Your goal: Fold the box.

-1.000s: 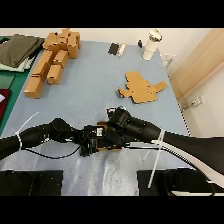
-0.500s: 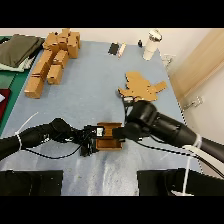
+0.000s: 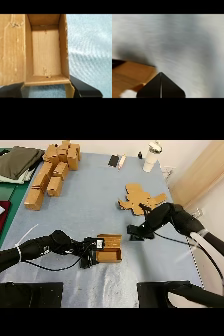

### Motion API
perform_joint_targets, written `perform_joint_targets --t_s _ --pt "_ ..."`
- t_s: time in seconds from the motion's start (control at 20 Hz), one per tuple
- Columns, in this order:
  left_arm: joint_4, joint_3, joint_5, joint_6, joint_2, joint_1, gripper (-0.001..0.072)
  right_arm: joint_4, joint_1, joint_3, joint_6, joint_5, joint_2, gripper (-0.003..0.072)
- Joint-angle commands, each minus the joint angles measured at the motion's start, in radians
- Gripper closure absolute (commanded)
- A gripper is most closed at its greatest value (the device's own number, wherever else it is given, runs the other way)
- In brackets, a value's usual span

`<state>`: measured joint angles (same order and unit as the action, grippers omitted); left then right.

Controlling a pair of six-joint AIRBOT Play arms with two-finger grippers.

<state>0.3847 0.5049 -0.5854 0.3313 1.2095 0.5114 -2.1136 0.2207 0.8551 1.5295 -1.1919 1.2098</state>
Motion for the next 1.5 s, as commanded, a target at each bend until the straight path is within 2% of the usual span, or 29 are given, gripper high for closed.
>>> perform_joint_targets --t_s 0.0,0.15,0.3,0.4,0.5,0.65,0.8,0.9,1.0,1.2,1.25,1.3,1.35,1.45 --pt "0.0 0.001 0.0 0.0 0.0 0.0 0.0243 -0.7 -0.166 0.037 0.684 -0.092 0.229 0.0684" --pt "0.0 0.001 0.0 0.0 0.0 0.0 0.0243 -0.69 -0.051 0.062 0.802 -0.157 0.295 0.0686" --pt "0.0 0.001 0.0 0.0 0.0 0.0 0.0243 -0.64 0.081 0.061 0.884 -0.199 0.267 0.0686" --pt "0.0 0.001 0.0 0.0 0.0 0.0 0.0243 -0.544 0.147 0.048 0.888 -0.166 0.205 0.0687" --pt "0.0 0.001 0.002 0.0 0.0 0.0 0.0243 -0.464 0.187 0.003 0.911 -0.059 0.105 0.0687" --pt "0.0 0.001 0.0 0.0 0.0 0.0 0.0243 -0.302 0.28 -0.113 0.922 0.194 -0.076 0.0687" --pt "0.0 0.001 0.0 0.0 0.0 0.0 0.0243 -0.086 0.433 -0.264 0.902 0.468 -0.262 0.0687" --pt "0.0 0.001 0.0 0.0 0.0 0.0 0.0243 0.119 0.549 -0.36 0.795 0.649 -0.374 0.0687" --pt "0.0 0.001 0.0 0.0 0.0 0.0 0.0243 0.308 0.645 -0.421 0.657 0.722 -0.451 0.0686" --pt "0.0 0.001 0.0 0.0 0.0 0.0 0.0243 0.508 0.76 -0.447 0.636 0.718 -0.494 0.068" --pt "0.0 0.001 0.0 0.0 0.0 0.0 0.0243 0.547 0.776 -0.447 0.636 0.719 -0.493 0.0542" --pt "0.0 0.001 0.0 0.0 0.0 0.0 0.0243 0.567 0.785 -0.447 0.636 0.721 -0.493 0.0306" --pt "0.0 0.001 0.0 0.0 0.0 0.0 0.0243 0.578 0.796 -0.447 0.637 0.721 -0.494 0.0234" --pt "0.0 0.001 0.0 0.0 0.0 0.0 0.0243 0.586 0.811 -0.447 0.647 0.721 -0.494 0.0234"
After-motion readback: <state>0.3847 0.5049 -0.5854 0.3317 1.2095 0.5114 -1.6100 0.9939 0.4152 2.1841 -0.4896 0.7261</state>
